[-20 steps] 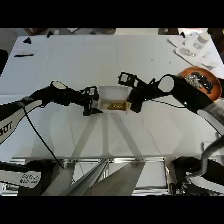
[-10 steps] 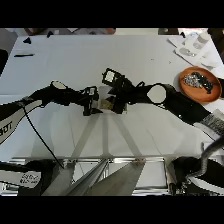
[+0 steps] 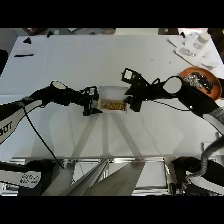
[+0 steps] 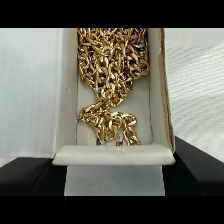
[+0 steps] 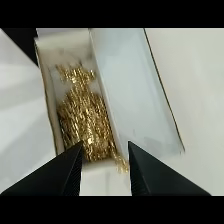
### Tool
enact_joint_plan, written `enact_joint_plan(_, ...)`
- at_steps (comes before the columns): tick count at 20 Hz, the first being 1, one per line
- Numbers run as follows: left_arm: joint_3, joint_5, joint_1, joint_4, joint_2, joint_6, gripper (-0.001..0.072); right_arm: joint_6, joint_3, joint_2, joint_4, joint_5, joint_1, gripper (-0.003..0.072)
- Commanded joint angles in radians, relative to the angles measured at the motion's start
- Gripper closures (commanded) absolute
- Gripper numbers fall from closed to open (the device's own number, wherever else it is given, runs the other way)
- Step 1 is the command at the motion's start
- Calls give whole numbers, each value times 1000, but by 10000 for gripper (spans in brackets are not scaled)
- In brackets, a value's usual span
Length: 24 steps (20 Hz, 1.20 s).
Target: Fold the box and place the chain.
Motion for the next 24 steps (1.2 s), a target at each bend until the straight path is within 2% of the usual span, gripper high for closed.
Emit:
enact_joint_plan(1, 0, 0, 0, 0, 1, 0, 364, -153, -83, 1, 97, 32, -129, 377)
enact_joint_plan(4, 0, 0, 0, 0, 1, 0, 364, -290, -95, -12, 197, 15, -201, 377)
enact_joint_plan(6, 0, 0, 0, 0, 1, 0, 364, -363, -95, -52, 206, -23, -214, 377)
enact_joint_plan(10, 0, 0, 0, 0, 1, 0, 364, -596, -95, -168, 302, 13, -212, 377)
enact_joint_plan(21, 0, 0, 0, 0, 1, 0, 364, -799, -95, -239, 441, -40, -150, 378)
enact_joint_plan(23, 0, 0, 0, 0, 1, 0, 364, -801, -95, -239, 440, -45, -148, 449)
enact_joint_plan(24, 0, 0, 0, 0, 1, 0, 364, -800, -95, -239, 435, -45, -148, 537)
